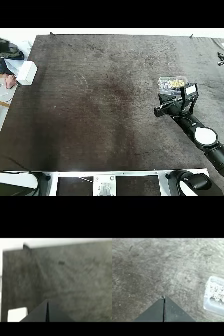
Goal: Fold the box and place the chain.
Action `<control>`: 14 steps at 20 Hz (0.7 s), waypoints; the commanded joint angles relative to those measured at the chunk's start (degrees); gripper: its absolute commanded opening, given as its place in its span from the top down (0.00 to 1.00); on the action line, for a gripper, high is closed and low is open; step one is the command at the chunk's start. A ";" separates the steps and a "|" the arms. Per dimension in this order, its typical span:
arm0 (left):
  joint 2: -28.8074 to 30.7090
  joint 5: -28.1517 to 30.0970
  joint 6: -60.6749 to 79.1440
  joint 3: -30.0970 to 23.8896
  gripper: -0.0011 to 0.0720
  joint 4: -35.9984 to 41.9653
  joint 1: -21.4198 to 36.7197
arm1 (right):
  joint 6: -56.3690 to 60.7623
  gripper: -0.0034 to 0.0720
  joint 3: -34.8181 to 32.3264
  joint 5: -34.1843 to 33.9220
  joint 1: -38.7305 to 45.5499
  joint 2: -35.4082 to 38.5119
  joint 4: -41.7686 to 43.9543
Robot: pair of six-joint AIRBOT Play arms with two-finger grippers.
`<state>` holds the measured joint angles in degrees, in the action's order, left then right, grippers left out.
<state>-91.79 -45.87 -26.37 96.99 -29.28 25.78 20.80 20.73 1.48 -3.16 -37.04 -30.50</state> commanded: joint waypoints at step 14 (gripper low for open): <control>49.57 27.12 13.42 -43.60 0.98 11.98 -10.14 | -0.02 0.97 -0.02 -14.49 0.02 0.00 -0.15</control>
<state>-51.48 -26.35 -15.53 62.78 -17.91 19.14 20.78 20.73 -9.72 -3.16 -37.04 -30.63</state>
